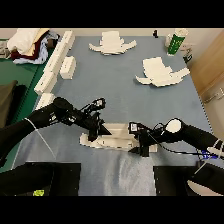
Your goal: Fold the box.
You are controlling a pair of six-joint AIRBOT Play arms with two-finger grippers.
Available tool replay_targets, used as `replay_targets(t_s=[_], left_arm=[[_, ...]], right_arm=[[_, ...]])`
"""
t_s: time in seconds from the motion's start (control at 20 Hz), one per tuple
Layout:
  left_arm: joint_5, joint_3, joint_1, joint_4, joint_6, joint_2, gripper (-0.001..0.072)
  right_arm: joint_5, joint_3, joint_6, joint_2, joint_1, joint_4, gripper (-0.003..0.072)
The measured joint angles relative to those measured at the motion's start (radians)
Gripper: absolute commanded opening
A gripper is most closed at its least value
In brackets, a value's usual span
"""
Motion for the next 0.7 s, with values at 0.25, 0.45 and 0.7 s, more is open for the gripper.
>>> replay_targets(t_s=[0.25, 0.45, 0.7], left_arm=[[0.003, 0.000, 0.000, -0.002, 0.000, 0.000, 0.0015], [0.003, 0.000, 0.000, -0.002, 0.000, 0.000, 0.0015], [0.003, 0.000, 0.000, -0.002, -0.001, 0.000, 0.0014]], right_arm=[[-0.001, 0.001, 0.031, 0.024, 0.000, -0.026, 0.0710], [-0.050, 0.001, 0.041, 0.028, 0.000, -0.034, 0.0707], [-0.089, -0.001, 0.025, 0.029, 0.000, -0.050, 0.0704]])
